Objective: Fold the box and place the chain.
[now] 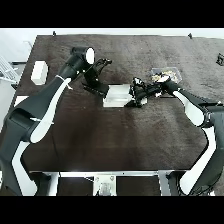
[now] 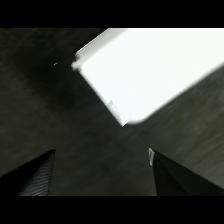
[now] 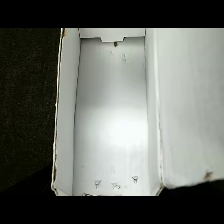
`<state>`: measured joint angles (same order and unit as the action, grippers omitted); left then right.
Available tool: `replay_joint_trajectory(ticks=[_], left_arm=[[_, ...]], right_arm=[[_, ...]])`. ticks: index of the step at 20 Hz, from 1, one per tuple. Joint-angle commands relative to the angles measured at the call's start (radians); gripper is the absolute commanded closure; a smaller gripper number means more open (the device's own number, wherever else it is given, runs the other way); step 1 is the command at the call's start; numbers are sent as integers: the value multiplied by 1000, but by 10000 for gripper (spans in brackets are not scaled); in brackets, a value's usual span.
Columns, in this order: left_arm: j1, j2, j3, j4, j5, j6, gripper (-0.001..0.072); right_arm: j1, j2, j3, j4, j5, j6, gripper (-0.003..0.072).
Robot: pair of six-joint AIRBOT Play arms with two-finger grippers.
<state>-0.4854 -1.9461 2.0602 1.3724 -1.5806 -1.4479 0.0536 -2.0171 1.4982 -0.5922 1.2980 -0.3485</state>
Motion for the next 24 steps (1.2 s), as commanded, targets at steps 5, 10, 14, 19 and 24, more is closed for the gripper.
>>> replay_joint_trajectory(ticks=[5,10,14,19,24], left_arm=[[121,21,-27,-198,13,588,182],[241,19,-124,-237,74,911,181],[281,10,-296,-543,289,1402,-11],[281,9,-446,-779,388,1659,-11],[280,-2,-488,-814,400,1711,-11]], right_arm=[[1,0,0,0,0,0,169],[1,0,0,0,0,0,169],[1,0,0,0,0,0,169],[1,0,0,0,0,0,169],[1,0,0,0,0,0,169]])
